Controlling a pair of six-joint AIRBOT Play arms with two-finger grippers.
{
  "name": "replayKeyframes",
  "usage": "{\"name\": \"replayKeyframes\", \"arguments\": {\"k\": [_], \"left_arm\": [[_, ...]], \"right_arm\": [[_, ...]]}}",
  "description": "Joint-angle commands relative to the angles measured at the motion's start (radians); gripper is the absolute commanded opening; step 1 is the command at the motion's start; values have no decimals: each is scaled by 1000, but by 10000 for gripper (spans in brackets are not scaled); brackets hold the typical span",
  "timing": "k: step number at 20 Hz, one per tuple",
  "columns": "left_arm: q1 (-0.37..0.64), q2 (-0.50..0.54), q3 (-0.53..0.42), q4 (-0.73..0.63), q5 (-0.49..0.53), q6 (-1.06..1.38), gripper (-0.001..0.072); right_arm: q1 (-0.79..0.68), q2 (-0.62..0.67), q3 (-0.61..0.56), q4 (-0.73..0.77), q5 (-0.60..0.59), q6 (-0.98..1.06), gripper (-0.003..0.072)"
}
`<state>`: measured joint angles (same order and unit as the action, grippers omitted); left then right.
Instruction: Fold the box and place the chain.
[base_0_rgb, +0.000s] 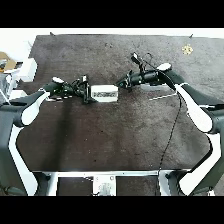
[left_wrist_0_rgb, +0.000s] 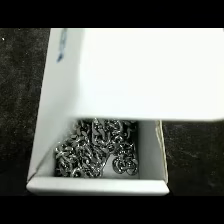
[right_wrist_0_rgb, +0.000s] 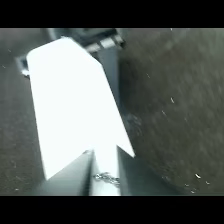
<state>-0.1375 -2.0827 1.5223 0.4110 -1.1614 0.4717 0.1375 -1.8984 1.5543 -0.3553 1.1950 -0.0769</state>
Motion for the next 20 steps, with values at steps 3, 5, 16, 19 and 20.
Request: {"name": "replayKeyframes", "arguments": {"k": [3,5,16,19,20], "left_arm": [[0,1,0,0,0,0,344],[0,1,0,0,0,0,344],[0,1,0,0,0,0,344],[0,1,0,0,0,0,344],[0,1,0,0,0,0,344]], "right_arm": [[47,34,-93,24,-25,-188,265],[55,34,-93,39,-36,-199,291],[137,25,-93,37,-193,-352,275],[138,18,-93,37,-265,-354,274],[137,19,-92,39,-287,-363,273]]}}
